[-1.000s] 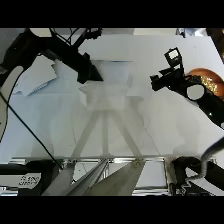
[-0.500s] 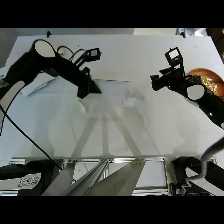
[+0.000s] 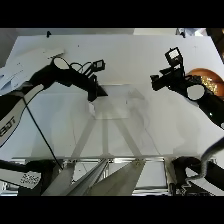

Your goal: Fold the box and place the chain.

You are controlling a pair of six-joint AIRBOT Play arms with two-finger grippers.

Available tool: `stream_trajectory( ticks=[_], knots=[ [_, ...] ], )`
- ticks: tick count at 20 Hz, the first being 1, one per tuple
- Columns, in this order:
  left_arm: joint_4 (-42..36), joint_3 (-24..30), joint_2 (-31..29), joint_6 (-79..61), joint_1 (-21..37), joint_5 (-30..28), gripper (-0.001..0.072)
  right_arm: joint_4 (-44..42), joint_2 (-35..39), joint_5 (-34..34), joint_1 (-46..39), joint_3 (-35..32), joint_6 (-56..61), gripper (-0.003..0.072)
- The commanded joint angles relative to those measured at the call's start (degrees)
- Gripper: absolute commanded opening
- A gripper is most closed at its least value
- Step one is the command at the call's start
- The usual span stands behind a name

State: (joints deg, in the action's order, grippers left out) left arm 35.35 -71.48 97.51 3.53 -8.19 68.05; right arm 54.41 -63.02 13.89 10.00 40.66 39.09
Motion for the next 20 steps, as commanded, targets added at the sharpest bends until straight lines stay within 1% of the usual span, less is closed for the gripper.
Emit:
stream_trajectory(
  ticks=[1,3,8,12,16,18,20],
  knots=[
    [-7.6,0.2,5.6,-7.3,0.0,-0.8,0.0001,0.0,0.0,0.0,0.0,0.1,0.0,0.0501],
    [-10.3,0.2,6.9,-11.3,0.0,-1.2,0.0,0.0,0.0,0.0,0.0,0.1,0.0,0.0501],
    [-8.6,0.2,7.0,-14.2,1.9,-4.6,0.0,0.0,0.0,0.0,0.0,0.1,0.0,0.0501],
    [-4.4,0.1,7.0,-14.0,3.3,-3.7,0.0,0.0,0.0,0.0,0.0,0.1,0.0,0.0501],
    [-4.1,-0.5,6.9,-14.1,3.3,-0.9,0.0,0.0,0.0,0.0,0.0,0.1,0.0,0.0501],
    [-1.4,-1.6,6.9,-14.1,3.3,-0.2,0.0,0.0,0.0,0.0,0.0,0.1,0.0,0.0501],
    [-0.5,-1.9,6.9,-14.5,3.3,-0.1,0.0,0.0,0.0,0.0,0.0,0.1,0.0,0.0501]
  ],
)
